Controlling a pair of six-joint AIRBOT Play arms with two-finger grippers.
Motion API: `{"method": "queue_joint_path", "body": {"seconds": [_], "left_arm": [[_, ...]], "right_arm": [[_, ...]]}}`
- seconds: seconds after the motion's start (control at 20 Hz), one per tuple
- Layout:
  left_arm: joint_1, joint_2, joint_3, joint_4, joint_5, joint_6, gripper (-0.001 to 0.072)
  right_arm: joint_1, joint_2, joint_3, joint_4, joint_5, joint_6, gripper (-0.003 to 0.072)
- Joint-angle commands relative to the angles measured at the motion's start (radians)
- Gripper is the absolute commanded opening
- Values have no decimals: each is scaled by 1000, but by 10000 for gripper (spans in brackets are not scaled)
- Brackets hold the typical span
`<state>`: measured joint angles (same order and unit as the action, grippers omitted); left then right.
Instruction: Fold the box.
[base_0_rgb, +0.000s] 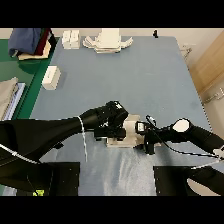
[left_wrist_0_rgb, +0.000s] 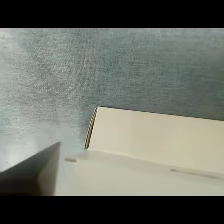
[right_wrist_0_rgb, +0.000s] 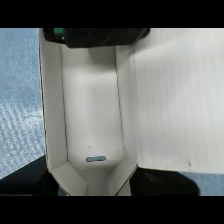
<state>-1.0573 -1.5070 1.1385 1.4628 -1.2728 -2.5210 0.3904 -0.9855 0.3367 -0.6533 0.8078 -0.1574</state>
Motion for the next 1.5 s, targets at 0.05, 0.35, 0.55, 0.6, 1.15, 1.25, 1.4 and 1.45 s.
{"method": "queue_joint_path", "body": {"seconds": [0.05, 0.35, 0.55, 0.6, 1.15, 1.25, 1.4, 1.45], "left_arm": [[5, 0, 3, 8, -10, 0, 344], [10, 1, 33, 4, -84, 0, 608], [63, 5, 124, -21, -286, 56, 608], [85, 7, 156, -42, -329, 84, 608], [263, 10, 373, -140, -507, 583, 13], [236, 11, 373, -63, -503, 680, 13], [187, 13, 372, -43, -456, 828, 13], [170, 16, 371, -39, -456, 871, 13]], "right_arm": [[0, 0, 1, -1, 3, -1, 513], [0, 0, 1, -1, 3, -1, 514], [0, 0, 1, -1, 3, -1, 514], [0, 0, 1, -1, 3, -1, 513], [0, 0, 1, -1, 3, -1, 514], [0, 0, 1, -1, 3, -1, 514], [0, 0, 1, -1, 3, -1, 513], [0, 0, 1, -1, 3, -1, 513]]}}
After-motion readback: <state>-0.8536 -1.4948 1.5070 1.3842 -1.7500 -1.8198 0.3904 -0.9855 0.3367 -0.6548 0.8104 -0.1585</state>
